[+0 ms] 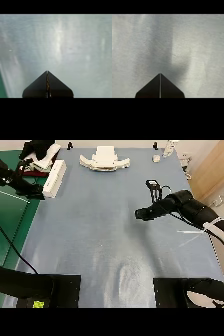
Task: Fold the box.
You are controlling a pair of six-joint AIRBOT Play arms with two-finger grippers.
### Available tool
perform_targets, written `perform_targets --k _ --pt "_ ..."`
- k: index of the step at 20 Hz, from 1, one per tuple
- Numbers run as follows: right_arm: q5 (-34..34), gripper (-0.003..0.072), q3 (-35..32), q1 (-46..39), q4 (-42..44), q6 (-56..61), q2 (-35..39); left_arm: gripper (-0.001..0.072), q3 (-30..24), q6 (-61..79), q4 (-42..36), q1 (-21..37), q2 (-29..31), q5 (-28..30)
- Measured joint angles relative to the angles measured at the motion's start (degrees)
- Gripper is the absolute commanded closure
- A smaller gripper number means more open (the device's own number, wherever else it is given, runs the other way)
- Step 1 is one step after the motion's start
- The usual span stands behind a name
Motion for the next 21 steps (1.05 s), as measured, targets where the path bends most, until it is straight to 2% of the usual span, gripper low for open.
perform_targets --k 3,6,11,14,21 --pt "-1.9 0.0683 4.7 0.0 3.1 0.1 -2.2 0.0704 -4.2 -3.1 -1.6 -7.0 5.5 -0.7" --pt "-6.0 0.0682 10.8 0.0 5.9 1.5 -6.3 0.0704 -11.7 -7.4 -2.1 -15.5 11.5 1.3" --pt "-10.5 0.0682 15.8 0.1 8.6 3.0 -11.5 0.0700 -22.5 -12.8 -2.4 -27.4 19.1 8.2" --pt "-11.4 0.0681 16.6 0.1 9.0 3.2 -12.5 0.0700 -24.8 -14.1 -2.6 -30.8 20.7 9.1" --pt "-12.0 0.0682 17.0 0.1 9.4 3.4 -12.9 0.0699 -26.1 -14.9 -3.2 -32.7 21.6 9.5"
